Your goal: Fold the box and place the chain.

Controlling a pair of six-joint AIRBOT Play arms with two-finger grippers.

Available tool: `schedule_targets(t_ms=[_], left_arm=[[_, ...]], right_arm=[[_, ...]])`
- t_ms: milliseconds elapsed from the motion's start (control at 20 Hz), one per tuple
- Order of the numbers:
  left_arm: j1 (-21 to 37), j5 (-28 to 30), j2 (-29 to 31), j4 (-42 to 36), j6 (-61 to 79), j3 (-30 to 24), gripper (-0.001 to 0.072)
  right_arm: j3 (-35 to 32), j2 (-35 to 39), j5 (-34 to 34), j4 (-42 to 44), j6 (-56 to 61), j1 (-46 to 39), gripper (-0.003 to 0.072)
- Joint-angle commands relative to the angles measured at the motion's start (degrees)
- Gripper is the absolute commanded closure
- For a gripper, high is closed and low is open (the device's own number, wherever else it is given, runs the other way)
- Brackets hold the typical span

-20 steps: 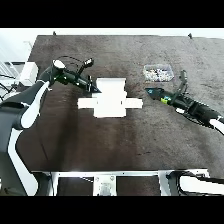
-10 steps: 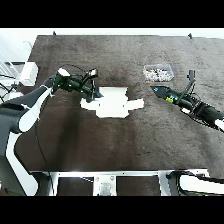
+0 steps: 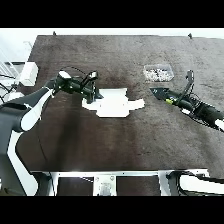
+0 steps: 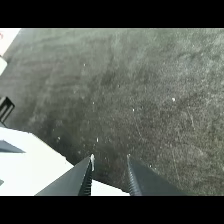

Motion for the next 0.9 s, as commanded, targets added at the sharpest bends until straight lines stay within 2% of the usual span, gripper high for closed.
schedule_targets(t_ms=[0,50,200,250,350,450,600,750,850], left_arm=[[0.0,0.1,-0.4,0.1,0.2,0.0,0.0692],[0.0,0.1,-0.4,0.2,0.2,0.0,0.069],[0.0,0.1,-0.4,0.3,-0.2,0.0,0.0688],[0.0,0.1,-0.4,0.3,-0.3,0.0,0.0689],[0.0,0.1,-0.4,0.1,-0.3,0.0,0.0688],[0.0,0.1,-0.4,0.1,-0.3,0.0,0.0688],[0.0,0.1,-0.4,0.1,-0.3,0.0,0.0688],[0.0,0.1,-0.4,0.1,-0.3,0.0,0.0688],[0.0,0.1,-0.4,0.1,-0.3,0.0,0.0688]], right_arm=[[0.0,0.0,0.3,-4.4,-1.7,0.1,0.0339],[0.0,0.0,0.5,-7.1,-1.8,0.6,0.024],[0.0,0.1,2.1,-12.1,-6.3,2.8,0.0197],[0.0,0.3,3.0,-12.1,-8.3,3.6,0.014],[0.0,1.8,6.5,-13.6,-13.7,5.8,0.0113],[0.0,4.4,6.3,-20.1,-16.4,9.7,0.011],[0.0,5.7,0.4,-28.8,-16.3,16.6,0.0109],[0.0,5.7,-9.4,-39.1,-15.0,24.2,0.0109],[0.0,5.6,-11.7,-41.2,-15.0,27.3,0.0109]])
